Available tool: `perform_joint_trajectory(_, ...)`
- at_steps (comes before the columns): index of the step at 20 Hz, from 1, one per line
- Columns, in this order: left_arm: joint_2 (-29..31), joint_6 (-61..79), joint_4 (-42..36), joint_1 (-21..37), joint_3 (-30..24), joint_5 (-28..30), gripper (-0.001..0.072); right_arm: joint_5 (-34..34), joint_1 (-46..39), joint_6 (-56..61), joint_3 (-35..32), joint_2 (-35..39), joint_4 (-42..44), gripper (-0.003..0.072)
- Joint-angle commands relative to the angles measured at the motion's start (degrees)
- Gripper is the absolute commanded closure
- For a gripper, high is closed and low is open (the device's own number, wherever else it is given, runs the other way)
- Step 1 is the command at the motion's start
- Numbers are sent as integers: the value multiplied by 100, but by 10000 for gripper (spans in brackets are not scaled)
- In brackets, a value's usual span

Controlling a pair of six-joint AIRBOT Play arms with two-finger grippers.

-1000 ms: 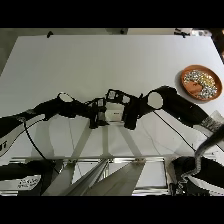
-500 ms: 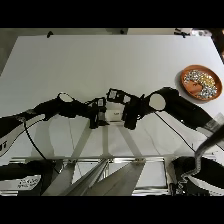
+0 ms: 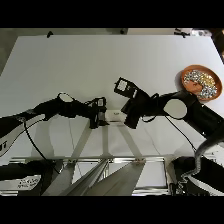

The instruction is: Fold the box and place the chain.

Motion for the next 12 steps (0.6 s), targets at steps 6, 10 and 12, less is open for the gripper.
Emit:
perform_joint_trajectory(6,0,2,2,0,0,2,435,-3003,533,210,-2004,164,2647,676)
perform_joint_trajectory(10,0,2,2,0,0,2,435,-3012,575,208,-2142,164,2643,677)
perform_joint_trajectory(12,0,2,2,0,0,2,435,-2946,575,208,-2166,162,2625,677)
